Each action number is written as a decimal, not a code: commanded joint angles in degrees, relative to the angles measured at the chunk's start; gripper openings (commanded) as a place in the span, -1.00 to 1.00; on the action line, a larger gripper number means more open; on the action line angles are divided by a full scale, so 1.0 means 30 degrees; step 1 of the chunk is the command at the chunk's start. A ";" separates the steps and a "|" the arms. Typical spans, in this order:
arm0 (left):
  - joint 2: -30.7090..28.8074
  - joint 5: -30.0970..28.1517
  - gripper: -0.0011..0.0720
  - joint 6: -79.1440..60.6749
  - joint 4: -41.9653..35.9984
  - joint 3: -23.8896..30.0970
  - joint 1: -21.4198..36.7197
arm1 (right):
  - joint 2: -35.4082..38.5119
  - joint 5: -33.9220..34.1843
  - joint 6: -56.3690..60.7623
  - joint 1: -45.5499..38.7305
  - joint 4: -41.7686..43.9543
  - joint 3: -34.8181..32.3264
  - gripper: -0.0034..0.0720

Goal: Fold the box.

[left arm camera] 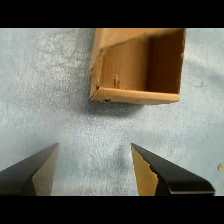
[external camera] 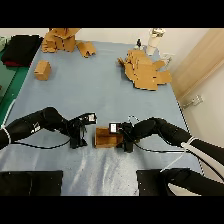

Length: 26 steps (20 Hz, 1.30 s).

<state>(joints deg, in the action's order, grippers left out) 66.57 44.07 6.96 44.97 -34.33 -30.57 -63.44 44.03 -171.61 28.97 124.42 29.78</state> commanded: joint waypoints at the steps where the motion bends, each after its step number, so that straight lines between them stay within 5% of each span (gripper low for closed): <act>1: 0.0000 -0.0525 0.94 -0.4393 -0.4386 0.1209 -0.0073 | -0.0015 -0.0007 0.0000 0.0022 0.0007 0.0007 0.39; 3: 0.0000 -0.0852 0.95 -0.5253 -0.6054 0.1384 -0.0430 | -0.0015 0.0000 0.0000 0.0022 0.0007 0.0000 0.39; 26: 0.0772 -0.4430 0.94 -0.6193 -0.7351 0.1617 -0.3279 | -0.0015 -0.0007 -0.0007 0.0022 0.0007 0.0007 0.39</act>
<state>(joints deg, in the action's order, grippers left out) 68.60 31.77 -10.81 23.49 -29.41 -39.81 -63.44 44.03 -171.63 28.97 124.44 29.78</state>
